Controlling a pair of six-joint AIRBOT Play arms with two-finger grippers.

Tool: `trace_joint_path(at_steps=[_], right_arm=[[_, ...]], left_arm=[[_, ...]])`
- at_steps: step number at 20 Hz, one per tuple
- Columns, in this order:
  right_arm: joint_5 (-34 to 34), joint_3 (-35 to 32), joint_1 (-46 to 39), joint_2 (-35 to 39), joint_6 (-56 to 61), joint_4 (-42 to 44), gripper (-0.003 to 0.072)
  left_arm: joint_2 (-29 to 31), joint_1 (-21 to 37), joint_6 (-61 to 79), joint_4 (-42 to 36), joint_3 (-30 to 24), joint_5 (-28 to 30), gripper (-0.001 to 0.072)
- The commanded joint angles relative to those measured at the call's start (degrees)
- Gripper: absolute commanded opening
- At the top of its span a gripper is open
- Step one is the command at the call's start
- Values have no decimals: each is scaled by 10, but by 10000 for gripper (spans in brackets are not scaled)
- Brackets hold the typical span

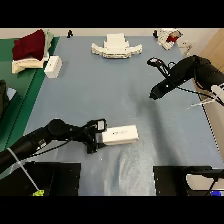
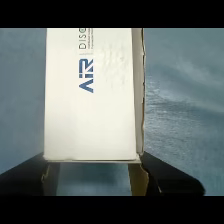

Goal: Fold the box.

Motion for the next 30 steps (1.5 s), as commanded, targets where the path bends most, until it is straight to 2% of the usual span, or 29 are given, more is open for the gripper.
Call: trace_joint_path(at_steps=[1,4,6,8,11,14,19,24,30], right_arm=[[0,0,0,0,0,0,7],[0,0,0,0,0,0,8],[0,0,0,0,0,0,8],[0,0,0,0,0,0,8],[0,0,0,0,0,0,8],[0,0,0,0,0,0,8],[0,0,0,0,0,0,8],[0,0,0,0,0,0,8],[0,0,0,0,0,0,8]], left_arm=[[73,87,-224,104,1,4,518],[100,239,-350,239,6,-2,518],[83,361,-353,263,21,7,518],[39,464,-351,263,46,36,518],[-66,551,-351,263,117,50,518],[-185,574,-354,254,218,50,518],[-355,572,-384,254,384,54,518],[-491,554,-426,253,547,49,518],[-609,537,-460,252,722,-8,518]])
